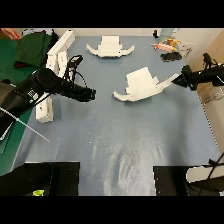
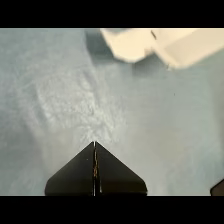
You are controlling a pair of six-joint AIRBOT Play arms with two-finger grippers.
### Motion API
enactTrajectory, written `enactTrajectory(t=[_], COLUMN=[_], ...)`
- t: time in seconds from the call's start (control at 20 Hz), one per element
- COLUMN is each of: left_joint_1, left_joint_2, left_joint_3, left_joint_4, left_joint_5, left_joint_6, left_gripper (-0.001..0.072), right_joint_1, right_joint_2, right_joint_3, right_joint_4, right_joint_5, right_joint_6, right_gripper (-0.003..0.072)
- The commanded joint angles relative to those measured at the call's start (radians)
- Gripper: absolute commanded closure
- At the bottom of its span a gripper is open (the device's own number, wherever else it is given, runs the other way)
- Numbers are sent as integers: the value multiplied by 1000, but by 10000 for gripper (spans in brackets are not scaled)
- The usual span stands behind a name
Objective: Fold the box.
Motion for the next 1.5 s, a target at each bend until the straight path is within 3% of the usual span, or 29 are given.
enactTrajectory(t=[0.0,0.15,0.25,0.35,0.5,0.55,0.6,0.65,0.7,0.9,1.1,1.35,1.45], left_joint_1=[32,32,32,32,32,32,32,32,32,32,32,32,32], left_joint_2=[4,33,67,109,163,170,171,171,171,171,171,171,171], left_joint_3=[0,-8,-31,-76,-164,-184,-196,-198,-198,-198,-198,-198,-198], left_joint_4=[-3,-3,-3,-3,-4,-11,-18,-19,-19,-19,-19,-19,-23], left_joint_5=[-115,-169,-181,-179,-156,-154,-159,-171,-174,-173,-163,-165,-164], left_joint_6=[4,28,32,34,32,29,28,28,27,27,28,27,27], left_gripper=[695,695,695,696,696,695,695,695,695,694,694,695,694], right_joint_1=[92,179,233,269,299,303,303,303,299,254,252,254,254], right_joint_2=[329,616,782,912,1011,1015,1011,1002,982,816,566,338,291], right_joint_3=[-414,-732,-884,-977,-1025,-1025,-1025,-1024,-1017,-892,-699,-609,-609], right_joint_4=[4,7,9,-3,-61,-89,-112,-135,-161,-301,-311,-161,-117], right_joint_5=[-119,-206,-249,-263,-247,-231,-213,-206,-198,-158,-63,80,80], right_joint_6=[18,121,190,259,326,332,338,338,338,306,163,-32,-60], right_gripper=[686,685,685,686,680,585,407,299,249,239,244,251,312])
